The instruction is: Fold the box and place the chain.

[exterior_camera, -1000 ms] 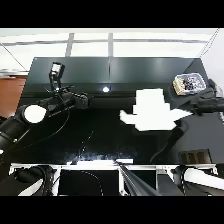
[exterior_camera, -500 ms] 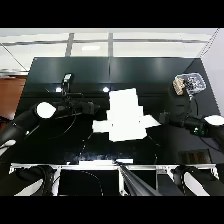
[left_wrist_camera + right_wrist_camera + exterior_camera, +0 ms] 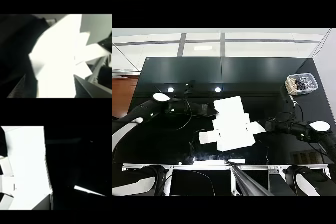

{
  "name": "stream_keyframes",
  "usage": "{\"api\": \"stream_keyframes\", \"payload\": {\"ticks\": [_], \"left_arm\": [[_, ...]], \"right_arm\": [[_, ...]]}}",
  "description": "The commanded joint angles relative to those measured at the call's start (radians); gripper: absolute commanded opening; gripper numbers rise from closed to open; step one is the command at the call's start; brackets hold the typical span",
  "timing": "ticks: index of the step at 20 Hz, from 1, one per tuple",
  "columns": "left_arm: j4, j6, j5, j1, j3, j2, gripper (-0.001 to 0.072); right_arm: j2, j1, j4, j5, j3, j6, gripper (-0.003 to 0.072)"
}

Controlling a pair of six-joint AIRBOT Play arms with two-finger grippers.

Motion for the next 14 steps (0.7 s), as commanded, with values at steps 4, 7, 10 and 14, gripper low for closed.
{"api": "stream_keyframes", "payload": {"ticks": [4, 7, 10, 14], "left_arm": [[0.075, 0.017, -0.182, -0.047, 0.137, -0.172, 0.0706], [0.107, 0.018, -0.206, -0.043, 0.138, -0.183, 0.0706], [0.115, 0.072, -0.282, -0.048, 0.138, -0.184, 0.0701], [0.175, 0.168, -0.269, -0.089, 0.151, -0.187, 0.0545]], "right_arm": [[0.001, 0.009, 0.007, 0.007, -0.002, 0.007, 0.0008], [0.001, 0.009, 0.006, 0.006, -0.002, 0.006, 0.0008], [0.001, 0.009, 0.003, 0.005, -0.002, 0.006, 0.0008], [0.001, 0.009, -0.002, 0.004, -0.002, 0.006, 0.0008]]}}
